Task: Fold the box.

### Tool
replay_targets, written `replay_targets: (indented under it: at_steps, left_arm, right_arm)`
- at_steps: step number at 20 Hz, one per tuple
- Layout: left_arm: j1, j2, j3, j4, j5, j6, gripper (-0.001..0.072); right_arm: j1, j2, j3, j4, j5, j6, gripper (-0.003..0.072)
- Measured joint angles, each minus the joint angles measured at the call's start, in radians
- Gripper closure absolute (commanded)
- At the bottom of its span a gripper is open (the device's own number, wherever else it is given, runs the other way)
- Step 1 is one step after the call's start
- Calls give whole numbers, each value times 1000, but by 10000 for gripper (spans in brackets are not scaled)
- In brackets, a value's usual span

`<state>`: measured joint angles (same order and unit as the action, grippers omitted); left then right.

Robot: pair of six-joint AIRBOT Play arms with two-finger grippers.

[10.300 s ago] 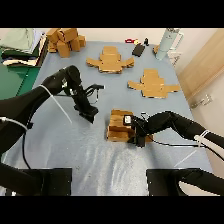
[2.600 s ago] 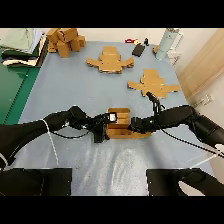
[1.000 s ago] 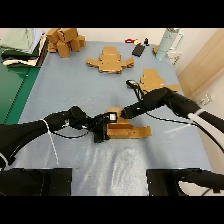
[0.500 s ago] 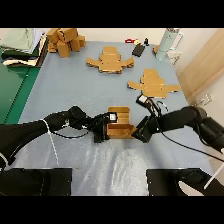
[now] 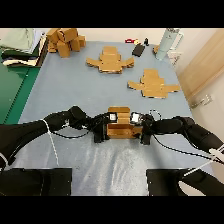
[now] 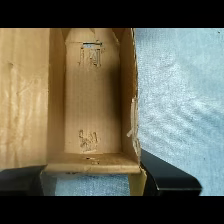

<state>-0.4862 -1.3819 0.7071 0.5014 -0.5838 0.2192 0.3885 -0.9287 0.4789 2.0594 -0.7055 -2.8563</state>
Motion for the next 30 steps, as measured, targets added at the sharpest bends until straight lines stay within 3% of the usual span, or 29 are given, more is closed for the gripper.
replay_targets:
  at_steps: [3, 12, 13, 14, 15, 20, 21, 23, 25, 27, 30]
  left_arm:
    - [0, 0, 0, 0, 0, 0, 223]
    - [0, 0, 0, 2, 0, 1, 223]
    - [0, 0, 0, 2, 0, 2, 223]
    - [0, 0, 0, 2, 0, 2, 224]
    - [0, 0, 0, 2, 0, 5, 223]
    - [0, 0, 0, 1, 0, 1, 224]
    - [0, 0, 0, 0, 0, 1, 223]
    - [0, 0, 0, 0, 0, 0, 223]
    - [0, 0, 0, 0, 0, 0, 223]
    - [0, 0, 0, 0, 1, -3, 223]
    - [0, 0, 0, -1, 3, -3, 223]
  right_arm:
    - [7, -13, -3, 43, 26, -71, 468]
    - [101, -47, -5, 88, 103, -119, 461]
    - [112, -54, -5, 90, 108, -119, 389]
    - [120, -60, -5, 92, 114, -119, 207]
    - [126, -67, -5, 94, 118, -120, 111]
    - [139, -84, -5, 84, 124, -121, 106]
    - [140, -85, -5, 79, 126, -121, 120]
    - [141, -85, -5, 67, 130, -121, 488]
    - [142, -70, -4, 18, 114, -77, 656]
    - [141, -32, 5, -100, 85, 98, 682]
    - [130, 54, 37, -367, 3, 565, 683]
